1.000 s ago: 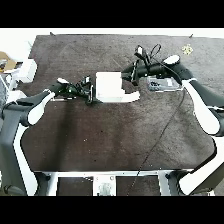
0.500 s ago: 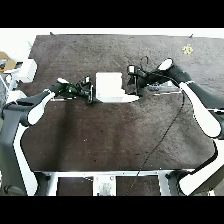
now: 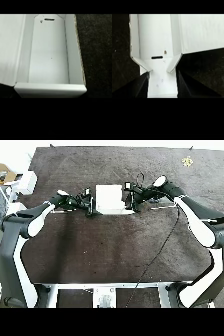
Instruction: Fold the box and place the chain.
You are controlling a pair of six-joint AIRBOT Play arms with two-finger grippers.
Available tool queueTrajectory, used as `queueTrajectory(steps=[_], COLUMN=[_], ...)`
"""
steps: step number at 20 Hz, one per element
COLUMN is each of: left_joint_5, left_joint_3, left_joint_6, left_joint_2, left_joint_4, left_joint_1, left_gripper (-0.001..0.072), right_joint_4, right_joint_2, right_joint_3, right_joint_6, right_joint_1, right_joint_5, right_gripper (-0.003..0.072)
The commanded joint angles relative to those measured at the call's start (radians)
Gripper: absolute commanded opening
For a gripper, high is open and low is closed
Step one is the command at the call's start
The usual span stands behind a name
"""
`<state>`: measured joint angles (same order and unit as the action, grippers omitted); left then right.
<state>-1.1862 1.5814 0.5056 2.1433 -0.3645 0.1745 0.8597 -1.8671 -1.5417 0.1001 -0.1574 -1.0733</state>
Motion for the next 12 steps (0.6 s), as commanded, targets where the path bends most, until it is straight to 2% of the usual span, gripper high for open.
queueTrajectory(steps=[1, 2, 3, 4, 6, 8, 12], left_joint_5=[0.000, 0.000, 0.000, 0.000, 0.000, 0.000, 0.000], left_joint_3=[0.001, 0.001, 0.001, 0.001, 0.001, 0.001, 0.001], left_joint_6=[0.000, 0.000, 0.000, 0.000, 0.000, 0.000, 0.000], left_joint_2=[0.000, 0.000, 0.000, 0.000, 0.000, 0.000, 0.000], left_joint_4=[0.002, 0.002, 0.002, 0.002, 0.002, 0.002, 0.003], left_joint_1=[-0.001, -0.001, -0.001, -0.001, -0.001, -0.001, -0.001], left_gripper=[0.0292, 0.0292, 0.0293, 0.0292, 0.0292, 0.0292, 0.0292], right_joint_4=[-0.045, -0.046, -0.045, -0.050, -0.090, -0.124, -0.124], right_joint_2=[-0.012, -0.018, -0.023, -0.026, -0.028, -0.029, -0.043], right_joint_3=[0.001, 0.001, 0.001, 0.001, 0.002, 0.002, 0.002], right_joint_6=[-0.031, -0.034, -0.034, -0.034, -0.034, -0.033, -0.032], right_joint_1=[-0.003, -0.004, -0.006, -0.008, -0.012, -0.023, -0.065], right_joint_5=[-0.027, -0.026, -0.026, -0.026, -0.026, -0.025, 0.010], right_gripper=[0.0415, 0.0414, 0.0331, 0.0295, 0.0293, 0.0220, 0.0218])
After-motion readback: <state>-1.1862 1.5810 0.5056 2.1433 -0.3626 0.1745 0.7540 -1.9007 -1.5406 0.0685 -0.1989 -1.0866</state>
